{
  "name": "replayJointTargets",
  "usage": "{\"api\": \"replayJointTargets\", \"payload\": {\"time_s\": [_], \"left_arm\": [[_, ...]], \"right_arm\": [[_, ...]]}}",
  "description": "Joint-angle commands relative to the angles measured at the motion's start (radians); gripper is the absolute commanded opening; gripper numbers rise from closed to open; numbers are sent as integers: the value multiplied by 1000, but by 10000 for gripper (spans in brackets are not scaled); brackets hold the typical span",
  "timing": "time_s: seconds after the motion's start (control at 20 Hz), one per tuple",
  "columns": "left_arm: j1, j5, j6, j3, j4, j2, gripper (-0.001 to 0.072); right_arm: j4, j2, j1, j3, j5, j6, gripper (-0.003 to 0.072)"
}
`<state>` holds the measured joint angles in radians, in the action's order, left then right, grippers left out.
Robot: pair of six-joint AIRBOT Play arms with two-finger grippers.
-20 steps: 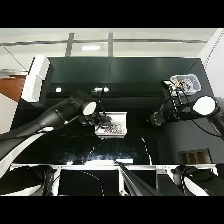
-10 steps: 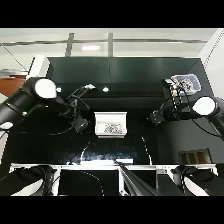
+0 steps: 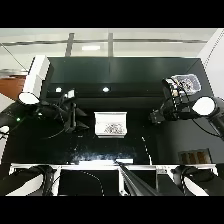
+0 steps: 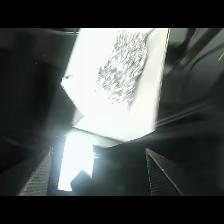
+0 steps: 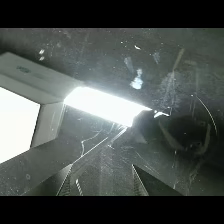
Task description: Fold the box and place the chain.
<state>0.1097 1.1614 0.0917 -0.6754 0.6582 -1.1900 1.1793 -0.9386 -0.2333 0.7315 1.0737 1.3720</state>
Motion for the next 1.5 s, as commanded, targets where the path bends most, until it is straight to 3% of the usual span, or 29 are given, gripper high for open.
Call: {"api": "replayJointTargets", "payload": {"time_s": [0.0, 0.1, 1.25, 1.4, 1.45], "left_arm": [[18, -56, 324, 26, -16, -102, 710], [29, -51, 349, 19, -12, -165, 710], [238, -204, 216, 15, -34, -168, 709], [239, -209, 212, 15, -34, -168, 660], [239, -209, 212, 15, -34, -168, 618]], "right_arm": [[3, 1, 1, 0, -5, 1, 441], [3, 1, 1, 0, -5, 1, 441], [4, 1, 1, 0, -24, 0, 441], [3, 1, 1, 0, -26, 0, 441], [-2, 1, 1, 0, -33, 6, 489]]}}
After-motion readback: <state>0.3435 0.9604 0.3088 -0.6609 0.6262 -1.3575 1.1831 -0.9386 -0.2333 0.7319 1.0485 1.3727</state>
